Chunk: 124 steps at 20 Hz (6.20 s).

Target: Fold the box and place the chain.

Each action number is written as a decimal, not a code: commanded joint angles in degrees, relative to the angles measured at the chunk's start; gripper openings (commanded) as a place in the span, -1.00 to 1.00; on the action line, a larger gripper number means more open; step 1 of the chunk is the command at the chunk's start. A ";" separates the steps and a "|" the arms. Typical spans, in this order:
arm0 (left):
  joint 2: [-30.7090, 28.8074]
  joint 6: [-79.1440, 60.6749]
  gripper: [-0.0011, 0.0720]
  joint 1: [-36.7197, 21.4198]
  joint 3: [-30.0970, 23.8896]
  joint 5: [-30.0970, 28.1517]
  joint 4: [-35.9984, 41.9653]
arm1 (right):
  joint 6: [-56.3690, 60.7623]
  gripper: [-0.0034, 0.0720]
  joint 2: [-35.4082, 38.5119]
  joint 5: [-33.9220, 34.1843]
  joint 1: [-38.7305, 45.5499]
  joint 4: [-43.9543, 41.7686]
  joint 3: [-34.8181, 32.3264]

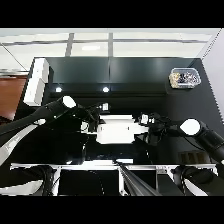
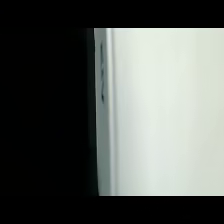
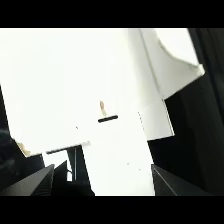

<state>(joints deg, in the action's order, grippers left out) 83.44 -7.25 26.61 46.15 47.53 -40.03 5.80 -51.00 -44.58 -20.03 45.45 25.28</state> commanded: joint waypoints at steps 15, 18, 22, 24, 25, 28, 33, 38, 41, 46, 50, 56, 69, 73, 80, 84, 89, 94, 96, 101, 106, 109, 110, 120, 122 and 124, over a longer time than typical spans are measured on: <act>0.59 -0.04 -0.89 0.37 0.31 0.52 -0.07 | -1.70 0.96 -7.06 4.35 -10.23 -3.93 0.07; 0.59 -0.04 -0.89 0.37 0.31 0.76 -0.07 | -1.46 0.96 -7.04 4.85 -10.19 -4.92 1.29; 0.59 -0.04 -0.89 0.39 0.31 1.33 -0.07 | -1.33 0.96 -7.04 5.31 -7.74 -4.92 5.49; 0.59 -0.04 -0.89 0.37 0.31 1.31 -0.07 | -1.33 0.96 -7.10 4.66 -5.11 -5.88 6.86; 0.59 -0.04 -0.89 0.37 0.31 1.31 -0.07 | -1.44 0.96 -7.21 4.09 -3.91 -7.61 6.97; 0.59 -0.04 -0.89 0.37 0.31 1.40 -0.04 | -4.20 0.96 -7.85 3.34 -3.54 -7.93 6.97; 0.59 -0.04 -0.89 0.37 0.31 1.75 -0.07 | -7.30 0.96 -9.90 3.72 -3.54 -7.87 6.97; 0.59 -0.04 -0.89 0.37 0.31 1.75 -0.07 | -8.35 0.96 -9.92 5.42 -3.54 -7.69 6.97; 0.59 -0.04 -0.89 0.37 0.31 1.75 -0.07 | -9.35 0.96 -9.92 5.88 -3.54 -7.76 6.97; 0.59 -0.04 -0.89 0.37 0.31 1.75 -0.07 | -9.42 0.96 -9.92 4.90 -3.54 -9.03 6.97; 0.59 -0.04 -0.89 0.37 0.31 1.73 -0.04 | -9.57 0.96 -10.47 0.17 -3.58 -9.03 6.95; 0.59 -0.04 -0.89 0.37 0.31 1.70 -0.04 | -16.72 0.96 -14.53 1.01 -3.67 -10.93 6.95; 0.63 -0.04 -0.89 0.33 0.28 0.72 -0.07 | -22.25 0.96 -20.39 2.60 -3.65 -14.75 6.95; 0.63 -0.04 -0.89 0.33 0.31 0.76 -0.04 | -22.10 0.96 -20.79 2.58 -3.65 -14.75 6.95; 0.63 -0.04 -0.89 0.33 0.28 0.92 -0.04 | -22.14 0.96 -22.25 2.16 -3.65 -14.71 6.95; 0.63 -0.04 -0.89 0.33 0.28 0.96 -0.04 | -22.10 0.96 -22.25 2.34 -3.67 -14.71 6.95; 0.63 -0.04 -0.89 0.33 0.28 1.11 -0.04 | -20.17 0.96 -22.25 2.43 -3.63 -13.27 6.95; 0.63 -0.04 -0.89 0.35 0.28 1.11 -0.04 | -20.17 0.96 -22.25 2.47 -3.63 -13.27 6.95; 0.63 -0.04 -0.89 0.33 0.28 1.11 -0.04 | -20.17 0.96 -22.25 2.40 -3.65 -13.16 6.95; 0.63 -0.04 -0.89 0.33 0.28 1.14 -0.04 | -19.87 0.96 -22.32 2.32 -3.67 -12.33 6.95; 0.63 -0.04 -0.89 0.35 0.28 1.14 -0.04 | -19.28 0.96 -22.32 2.84 -3.65 -12.33 6.95; 0.63 -0.02 -0.89 0.35 0.28 1.16 -0.04 | -19.04 0.96 -22.32 2.75 -3.65 -12.31 6.95; 0.63 -0.02 -0.89 0.35 0.31 1.16 -0.04 | -19.06 0.96 -22.32 2.75 -3.65 -12.22 6.95; 0.63 -0.04 -0.89 0.33 0.31 1.14 -0.07 | -19.08 0.34 -22.32 2.60 -3.65 -12.00 6.95; 0.61 0.28 -0.89 0.28 0.33 1.44 -0.02 | -19.08 0.34 -22.32 2.60 -3.65 -12.00 6.95; 0.31 0.42 -0.58 0.28 0.74 3.74 -0.09 | -19.06 0.34 -22.32 2.62 -3.65 -12.00 6.95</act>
<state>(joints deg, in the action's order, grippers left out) 83.99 -7.14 26.92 46.57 49.43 -40.14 -13.28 -73.32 -41.89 -23.66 33.39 32.25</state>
